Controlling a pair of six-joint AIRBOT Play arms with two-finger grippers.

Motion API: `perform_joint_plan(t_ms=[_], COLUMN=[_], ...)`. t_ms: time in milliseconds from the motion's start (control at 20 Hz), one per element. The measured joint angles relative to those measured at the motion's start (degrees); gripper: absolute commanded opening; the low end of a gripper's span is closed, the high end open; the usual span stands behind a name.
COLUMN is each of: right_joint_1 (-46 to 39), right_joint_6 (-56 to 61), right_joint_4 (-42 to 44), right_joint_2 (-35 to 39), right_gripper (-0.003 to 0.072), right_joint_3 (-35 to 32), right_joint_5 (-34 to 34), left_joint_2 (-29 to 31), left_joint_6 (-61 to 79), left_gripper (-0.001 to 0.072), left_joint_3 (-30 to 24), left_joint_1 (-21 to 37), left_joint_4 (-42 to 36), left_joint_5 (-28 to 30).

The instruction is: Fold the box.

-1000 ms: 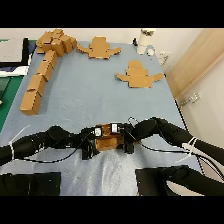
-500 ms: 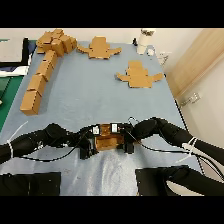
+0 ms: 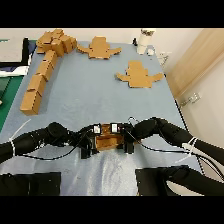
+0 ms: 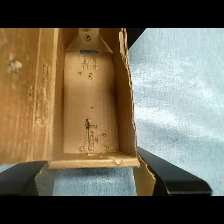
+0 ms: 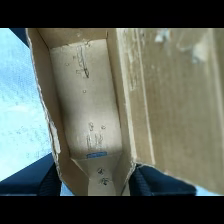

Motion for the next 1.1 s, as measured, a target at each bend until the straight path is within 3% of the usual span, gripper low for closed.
perform_joint_plan(t_ms=[50,150,200,1100], right_joint_1=[0.0,0.0,0.0,0.0], right_joint_6=[0.0,0.0,0.0,0.0], right_joint_4=[0.0,0.0,0.0,0.0], right_joint_2=[0.0,0.0,0.0,0.0], right_gripper=[0.0511,0.0511,0.0511,0.0511], right_joint_3=[0.0,0.0,0.0,0.0], right_joint_5=[0.0,0.0,0.0,0.0], left_joint_2=[-0.1,-0.3,-0.4,-0.5], left_joint_6=[-0.3,-0.8,-0.9,-1.5], left_gripper=[0.0662,0.0535,0.0525,0.0526], left_joint_3=[0.2,0.3,0.4,0.5], left_joint_1=[0.0,0.0,0.0,0.0], left_joint_4=[0.2,0.6,0.6,0.9], left_joint_5=[0.0,-0.1,0.0,-0.1])
